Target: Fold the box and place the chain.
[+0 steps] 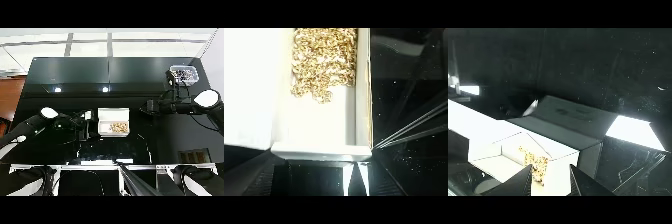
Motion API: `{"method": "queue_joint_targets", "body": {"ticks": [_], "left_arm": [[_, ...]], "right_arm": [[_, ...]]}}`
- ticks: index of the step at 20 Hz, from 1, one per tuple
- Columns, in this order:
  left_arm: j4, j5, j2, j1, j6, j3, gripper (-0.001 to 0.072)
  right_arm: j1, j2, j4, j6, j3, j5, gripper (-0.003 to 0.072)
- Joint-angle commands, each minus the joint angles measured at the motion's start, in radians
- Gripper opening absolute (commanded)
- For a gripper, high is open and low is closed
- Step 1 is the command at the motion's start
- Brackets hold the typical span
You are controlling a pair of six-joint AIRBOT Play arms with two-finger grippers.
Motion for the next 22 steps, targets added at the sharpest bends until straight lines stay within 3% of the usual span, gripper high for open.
{"method": "queue_joint_targets", "body": {"ticks": [1,6,11,12,13,17,22], "left_arm": [[0.007,0.008,-0.012,-0.015,-0.004,0.009,0.0716],[0.007,0.027,-0.012,-0.029,-0.004,0.009,0.071],[0.008,0.105,-0.012,-0.076,-0.003,0.009,0.051],[0.008,0.104,-0.012,-0.077,-0.004,0.009,0.0488],[0.007,0.104,-0.012,-0.077,-0.004,0.009,0.0488],[0.008,0.104,-0.012,-0.077,-0.004,0.009,0.0488],[0.007,0.104,-0.012,-0.077,-0.003,0.009,0.0489]], "right_arm": [[0.0,-0.001,0.0,0.0,0.0,0.0,0.0259],[0.004,-0.001,0.002,0.0,0.0,0.0,0.0258],[0.06,-0.001,0.003,0.001,-0.002,-0.082,0.0284],[0.078,-0.002,0.007,0.025,-0.002,-0.14,0.057],[0.093,-0.004,0.027,0.038,0.0,-0.198,0.0714],[0.138,-0.07,0.159,-0.109,0.014,-0.366,0.0713],[0.251,-0.126,0.161,-0.632,0.016,-0.315,0.0711]]}}
